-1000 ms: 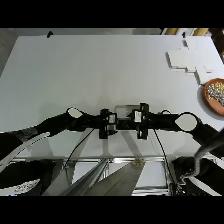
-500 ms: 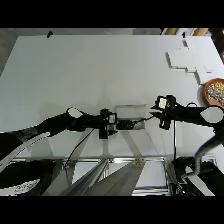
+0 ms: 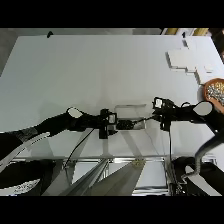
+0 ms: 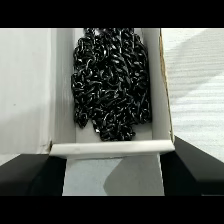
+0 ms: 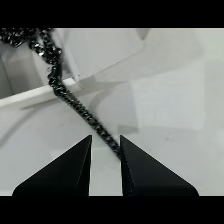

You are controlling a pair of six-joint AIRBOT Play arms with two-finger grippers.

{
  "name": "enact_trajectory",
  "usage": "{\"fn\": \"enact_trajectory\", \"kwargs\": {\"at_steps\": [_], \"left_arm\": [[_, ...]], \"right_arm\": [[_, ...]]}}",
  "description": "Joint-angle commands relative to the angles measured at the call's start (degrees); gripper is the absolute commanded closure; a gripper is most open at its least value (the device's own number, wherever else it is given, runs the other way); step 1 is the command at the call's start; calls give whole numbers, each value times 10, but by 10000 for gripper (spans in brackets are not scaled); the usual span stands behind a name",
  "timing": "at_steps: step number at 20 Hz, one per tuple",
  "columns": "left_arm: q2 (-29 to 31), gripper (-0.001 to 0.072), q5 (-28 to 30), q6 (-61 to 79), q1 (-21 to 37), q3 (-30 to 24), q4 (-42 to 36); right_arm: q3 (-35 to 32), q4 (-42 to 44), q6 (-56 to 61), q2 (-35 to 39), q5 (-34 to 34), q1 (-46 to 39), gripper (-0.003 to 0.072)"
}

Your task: Fold the box and place the chain.

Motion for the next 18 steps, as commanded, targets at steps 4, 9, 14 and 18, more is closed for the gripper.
{"fn": "enact_trajectory", "kwargs": {"at_steps": [4, 9, 14, 18], "left_arm": [[0, 659, 0, 0, 0, 0, 0], [0, 659, 0, 0, 0, 0, 0], [0, 659, 0, 0, 0, 0, 0], [0, 659, 0, 0, 0, 0, 0]], "right_arm": [[0, 1, -32, -75, -62, 28, 358], [0, 51, -99, -88, -68, 30, 358], [0, 62, -113, -106, -65, 50, 413], [0, -4, -4, -103, -52, 49, 666]]}}
